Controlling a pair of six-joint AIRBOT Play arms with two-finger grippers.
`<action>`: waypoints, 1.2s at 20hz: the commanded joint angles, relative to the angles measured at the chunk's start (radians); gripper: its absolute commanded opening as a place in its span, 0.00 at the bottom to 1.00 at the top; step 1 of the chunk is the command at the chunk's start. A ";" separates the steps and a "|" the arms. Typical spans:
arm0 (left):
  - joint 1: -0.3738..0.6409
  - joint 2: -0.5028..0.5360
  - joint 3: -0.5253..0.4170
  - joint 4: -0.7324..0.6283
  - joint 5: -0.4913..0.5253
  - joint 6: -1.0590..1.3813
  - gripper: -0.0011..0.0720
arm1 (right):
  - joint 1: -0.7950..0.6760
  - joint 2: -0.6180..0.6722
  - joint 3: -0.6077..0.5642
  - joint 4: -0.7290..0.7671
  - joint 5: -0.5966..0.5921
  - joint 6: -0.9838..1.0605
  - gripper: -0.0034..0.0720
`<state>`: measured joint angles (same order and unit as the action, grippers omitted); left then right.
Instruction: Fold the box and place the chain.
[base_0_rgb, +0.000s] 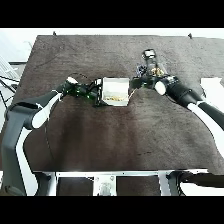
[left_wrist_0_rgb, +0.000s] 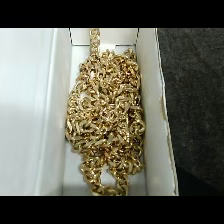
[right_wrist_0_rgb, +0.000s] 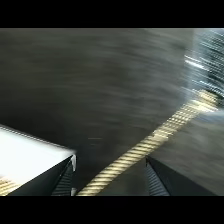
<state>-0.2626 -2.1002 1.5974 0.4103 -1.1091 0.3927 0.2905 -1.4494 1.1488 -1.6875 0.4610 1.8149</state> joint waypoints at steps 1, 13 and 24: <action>0.000 0.001 0.000 0.000 0.002 0.000 0.41 | -0.165 -0.095 0.049 0.233 0.005 -0.140 0.74; 0.000 0.000 0.000 0.000 0.002 0.000 0.41 | -0.206 -0.486 0.448 0.562 0.237 -0.458 0.54; 0.000 0.001 0.000 0.000 0.001 0.000 0.41 | -0.177 -0.121 0.451 0.482 0.335 -0.533 0.06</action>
<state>-0.2626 -2.1002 1.5974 0.4103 -1.1080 0.3927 0.1001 -1.7142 1.5978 -1.1564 0.7368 1.2903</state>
